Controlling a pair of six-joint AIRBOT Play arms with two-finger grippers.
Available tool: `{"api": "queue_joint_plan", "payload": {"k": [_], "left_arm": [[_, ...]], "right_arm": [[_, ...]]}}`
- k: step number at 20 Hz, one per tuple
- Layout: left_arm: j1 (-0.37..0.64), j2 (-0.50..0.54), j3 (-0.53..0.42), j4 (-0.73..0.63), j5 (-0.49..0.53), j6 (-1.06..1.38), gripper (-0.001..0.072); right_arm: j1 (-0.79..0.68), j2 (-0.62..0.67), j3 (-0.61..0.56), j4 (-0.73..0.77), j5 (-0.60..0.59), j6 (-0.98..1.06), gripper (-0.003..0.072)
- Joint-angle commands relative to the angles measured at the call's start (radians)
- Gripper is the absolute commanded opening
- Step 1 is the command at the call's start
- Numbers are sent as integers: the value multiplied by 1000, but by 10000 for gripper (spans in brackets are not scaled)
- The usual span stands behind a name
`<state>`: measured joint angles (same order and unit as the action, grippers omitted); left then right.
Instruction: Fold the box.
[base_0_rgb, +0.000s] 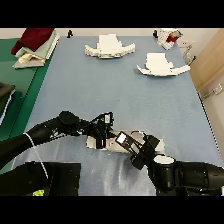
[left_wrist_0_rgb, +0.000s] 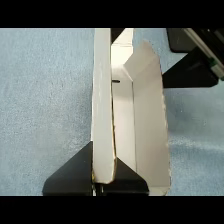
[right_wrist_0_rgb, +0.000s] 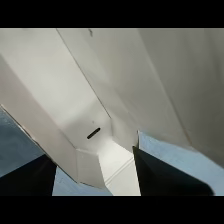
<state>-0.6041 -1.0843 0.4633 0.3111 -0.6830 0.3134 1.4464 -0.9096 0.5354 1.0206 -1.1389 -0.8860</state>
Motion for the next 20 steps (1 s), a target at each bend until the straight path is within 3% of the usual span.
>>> {"api": "queue_joint_plan", "payload": {"k": [1, 7, 12, 16, 20], "left_arm": [[0, -1, 0, 0, 1, 0, 14], [0, -1, 0, 0, 0, 0, 14], [0, -1, 0, 0, 0, 0, 14], [0, -1, 0, 0, 0, 0, 14], [0, -1, 0, 0, 0, 0, 14]], "right_arm": [[-4, 23, 5, -19, -24, 40, 719], [-125, 153, -44, 45, 68, -200, 720], [-355, 251, -108, 248, 227, -623, 720], [-605, 262, -143, 591, 349, -1129, 720], [-827, 262, -160, 975, 352, -1633, 720]]}}
